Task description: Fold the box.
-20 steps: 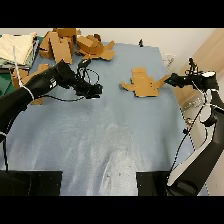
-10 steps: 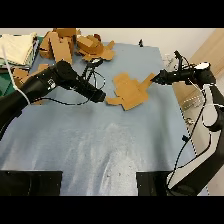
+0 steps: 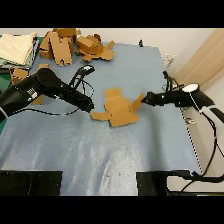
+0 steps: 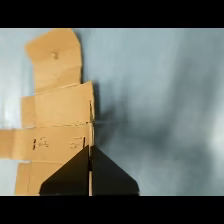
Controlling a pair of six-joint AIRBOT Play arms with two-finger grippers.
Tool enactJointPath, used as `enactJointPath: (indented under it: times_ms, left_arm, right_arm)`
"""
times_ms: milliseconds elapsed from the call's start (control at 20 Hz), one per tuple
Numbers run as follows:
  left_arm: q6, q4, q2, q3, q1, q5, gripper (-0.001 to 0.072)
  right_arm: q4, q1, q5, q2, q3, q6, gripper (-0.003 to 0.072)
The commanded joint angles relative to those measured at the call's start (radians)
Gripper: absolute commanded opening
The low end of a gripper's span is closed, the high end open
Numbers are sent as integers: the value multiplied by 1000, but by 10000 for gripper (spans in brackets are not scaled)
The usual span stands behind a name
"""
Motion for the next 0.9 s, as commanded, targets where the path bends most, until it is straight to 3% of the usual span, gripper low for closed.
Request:
enactJointPath:
  times_ms: [0, 50, 100, 150, 400, 850]
  left_arm:
    - [51, -34, 32, -45, 37, -7, 10]
    - [51, -37, 32, -45, 38, -9, 10]
    - [54, -37, 32, -45, 38, -9, 10]
    - [60, -42, 32, -45, 38, -10, 10]
    - [74, -51, 32, -45, 38, -12, 10]
    - [75, -56, 32, -45, 38, -11, 10]
  right_arm:
    - [-2, 44, -103, 106, -221, 1, -2]
    - [-3, 45, -97, 106, -232, 1, 38]
    - [-11, 45, -95, 105, -233, 1, 229]
    - [-14, 44, -96, 105, -232, 3, 312]
    - [-104, 29, -143, 91, -179, 4, 317]
    - [-129, 29, 114, -80, 29, 4, 317]
